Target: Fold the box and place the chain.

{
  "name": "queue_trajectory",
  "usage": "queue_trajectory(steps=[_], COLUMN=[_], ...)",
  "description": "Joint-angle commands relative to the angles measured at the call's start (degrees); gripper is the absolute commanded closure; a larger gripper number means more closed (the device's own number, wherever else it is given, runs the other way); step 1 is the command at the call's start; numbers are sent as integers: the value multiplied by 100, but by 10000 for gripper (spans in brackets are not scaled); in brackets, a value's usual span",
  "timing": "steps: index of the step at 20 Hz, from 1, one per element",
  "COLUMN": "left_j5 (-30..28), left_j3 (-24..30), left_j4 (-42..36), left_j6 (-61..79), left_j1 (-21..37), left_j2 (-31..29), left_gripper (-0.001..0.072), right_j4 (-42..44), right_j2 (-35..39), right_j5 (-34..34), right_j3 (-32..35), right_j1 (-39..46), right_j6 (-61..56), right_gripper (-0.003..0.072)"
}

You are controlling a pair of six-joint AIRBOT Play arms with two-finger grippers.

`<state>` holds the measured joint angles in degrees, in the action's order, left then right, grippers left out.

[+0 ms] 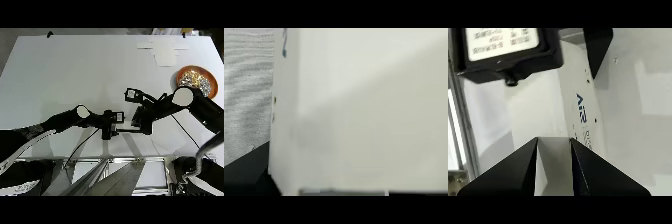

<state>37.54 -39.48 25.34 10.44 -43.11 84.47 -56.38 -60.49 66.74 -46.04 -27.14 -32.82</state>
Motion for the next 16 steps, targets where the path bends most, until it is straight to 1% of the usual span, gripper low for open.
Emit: queue_trajectory(steps=[1, 6, 10, 11, 12, 14, 16], left_j5=[-2, -2, -2, -2, -2, -2, -2], left_j3=[-2, -2, -2, -2, -2, -2, -2], left_j4=[0, 0, 0, 0, 0, 0, 0], left_j6=[2, 2, 2, 2, 2, 2, 2], left_j1=[4, 4, 4, 4, 4, 4, 4], left_j2=[-2, -2, -2, -2, -2, -2, -2], left_gripper=[500, 500, 500, 500, 500, 500, 500], right_j4=[-254, -490, -496, -509, -540, -636, -660], right_j2=[129, 131, 131, 131, 131, 131, 131], right_j5=[-13, -155, -173, -184, -186, -186, -184], right_j3=[103, 160, 160, 164, 168, 168, 170], right_j1=[-31, -31, -31, -31, -31, -31, -31], right_j6=[293, 291, 291, 291, 291, 289, 289], right_gripper=[440, 430, 474, 539, 539, 579, 580])
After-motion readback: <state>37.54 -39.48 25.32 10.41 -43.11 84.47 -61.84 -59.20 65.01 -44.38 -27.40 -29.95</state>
